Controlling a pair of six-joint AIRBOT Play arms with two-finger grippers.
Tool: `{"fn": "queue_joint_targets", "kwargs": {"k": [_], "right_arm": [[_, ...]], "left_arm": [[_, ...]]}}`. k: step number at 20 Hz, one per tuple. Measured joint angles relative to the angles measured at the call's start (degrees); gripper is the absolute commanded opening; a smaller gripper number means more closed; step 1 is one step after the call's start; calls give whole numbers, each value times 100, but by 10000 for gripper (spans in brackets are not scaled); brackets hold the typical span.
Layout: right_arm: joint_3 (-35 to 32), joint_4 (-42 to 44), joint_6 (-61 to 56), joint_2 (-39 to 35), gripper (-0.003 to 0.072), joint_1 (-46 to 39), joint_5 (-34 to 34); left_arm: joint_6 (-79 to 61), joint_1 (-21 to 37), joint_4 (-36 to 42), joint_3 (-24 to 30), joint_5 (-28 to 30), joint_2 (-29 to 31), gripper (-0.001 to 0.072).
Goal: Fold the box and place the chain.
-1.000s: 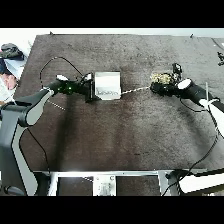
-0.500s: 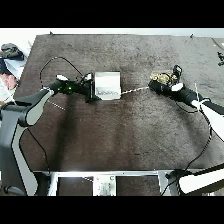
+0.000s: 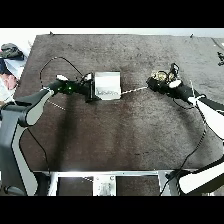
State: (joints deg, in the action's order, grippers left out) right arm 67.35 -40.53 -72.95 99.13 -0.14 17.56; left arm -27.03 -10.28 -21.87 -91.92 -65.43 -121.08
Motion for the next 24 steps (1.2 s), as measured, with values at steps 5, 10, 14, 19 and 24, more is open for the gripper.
{"fn": "queue_joint_targets", "kwargs": {"k": [5, 10, 14, 19, 24], "right_arm": [[48, 24, 553, -1008, 14, 299, 662], [420, 42, 1082, -2170, 13, 979, 942], [1045, 17, 1340, -2487, 13, 1591, 1008], [1475, -20, 1545, -2411, 14, 2131, 1058], [1558, -28, 1532, -1648, 14, 2291, 1593]], "left_arm": [[0, 0, 2, 0, 2, 0, 471], [0, 0, 2, 0, 0, 0, 471], [0, 0, 0, 0, 0, 0, 471], [2, 0, 0, 0, 2, 0, 471], [2, 0, 2, 0, 2, 0, 471]]}}
